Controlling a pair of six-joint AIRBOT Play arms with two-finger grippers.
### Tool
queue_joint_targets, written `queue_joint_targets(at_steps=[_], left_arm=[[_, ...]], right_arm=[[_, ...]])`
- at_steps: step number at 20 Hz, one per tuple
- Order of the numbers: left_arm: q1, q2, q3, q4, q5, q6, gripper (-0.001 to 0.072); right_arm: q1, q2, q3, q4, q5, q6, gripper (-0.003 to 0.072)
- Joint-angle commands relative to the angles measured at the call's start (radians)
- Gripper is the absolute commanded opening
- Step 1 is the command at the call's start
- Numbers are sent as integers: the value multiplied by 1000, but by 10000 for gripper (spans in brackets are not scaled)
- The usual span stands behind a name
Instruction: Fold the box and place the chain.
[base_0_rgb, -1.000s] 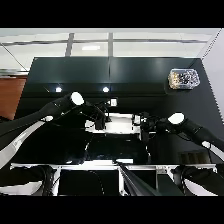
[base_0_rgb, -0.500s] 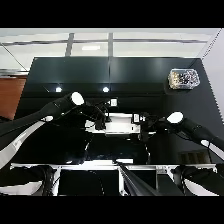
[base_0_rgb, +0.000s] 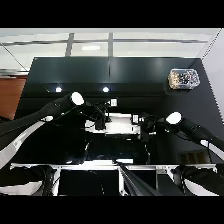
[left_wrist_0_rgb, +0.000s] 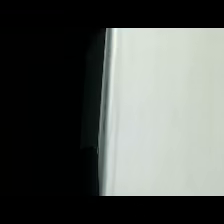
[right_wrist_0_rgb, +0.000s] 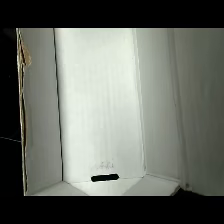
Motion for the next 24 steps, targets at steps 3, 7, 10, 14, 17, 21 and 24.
queue_joint_targets(at_steps=[3, 7, 10, 14, 17, 21, 24], left_arm=[[0, 0, 0, -1, 0, 0, 30], [0, 0, 0, 0, -2, -2, 30], [0, 1, 2, 0, -47, -3, 31], [2, 30, 5, 55, -73, -8, 549], [3, 110, 29, 267, -136, -177, 645], [6, 235, 35, 562, -262, -391, 637], [43, 290, 35, 582, -367, -541, 315]], right_arm=[[5, -2, -1, -22, -5, 6, 675], [5, -2, -1, -24, -4, 6, 467], [5, -2, -1, -24, -4, 6, 468], [5, -2, -1, -24, -4, 6, 469], [5, -2, -1, -24, -4, 6, 469], [5, -2, -1, -28, 5, 1, 470], [5, -2, -1, -28, 5, 1, 469]])
